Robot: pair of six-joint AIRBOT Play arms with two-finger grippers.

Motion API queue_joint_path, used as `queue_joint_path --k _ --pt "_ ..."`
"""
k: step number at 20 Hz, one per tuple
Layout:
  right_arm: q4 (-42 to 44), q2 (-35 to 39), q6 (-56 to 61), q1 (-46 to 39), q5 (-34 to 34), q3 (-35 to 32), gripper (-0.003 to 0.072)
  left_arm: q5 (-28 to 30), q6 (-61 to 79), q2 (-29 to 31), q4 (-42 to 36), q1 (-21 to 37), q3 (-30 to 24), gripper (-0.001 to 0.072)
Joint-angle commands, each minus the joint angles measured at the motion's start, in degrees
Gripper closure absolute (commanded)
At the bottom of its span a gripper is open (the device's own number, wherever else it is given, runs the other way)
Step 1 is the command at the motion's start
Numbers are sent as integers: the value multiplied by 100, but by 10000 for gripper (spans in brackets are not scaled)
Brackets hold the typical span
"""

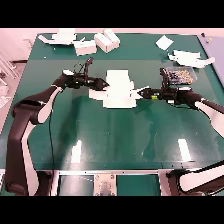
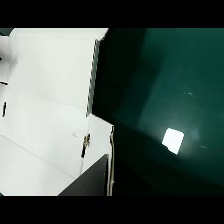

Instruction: Fold the box and place the chain.

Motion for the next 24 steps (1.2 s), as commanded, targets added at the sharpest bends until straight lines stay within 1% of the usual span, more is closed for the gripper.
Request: queue_joint_path --k 1,5,8,13,23,24 --pt "0 0 2 7 4 -2 683 -52 96 -7 -260 -13 7 356" --pt "-2 0 2 7 4 -2 682 -136 155 -74 -284 -127 7 356" --pt "-46 0 2 7 4 -2 682 -74 249 -74 -321 -201 7 357" --pt "-229 0 4 7 4 -2 683 15 262 -74 -389 -203 7 366" --pt "-236 0 2 4 4 -2 682 153 409 -74 -387 -184 7 369" --pt "-236 0 2 4 4 -2 683 151 442 -74 -387 -184 7 492"
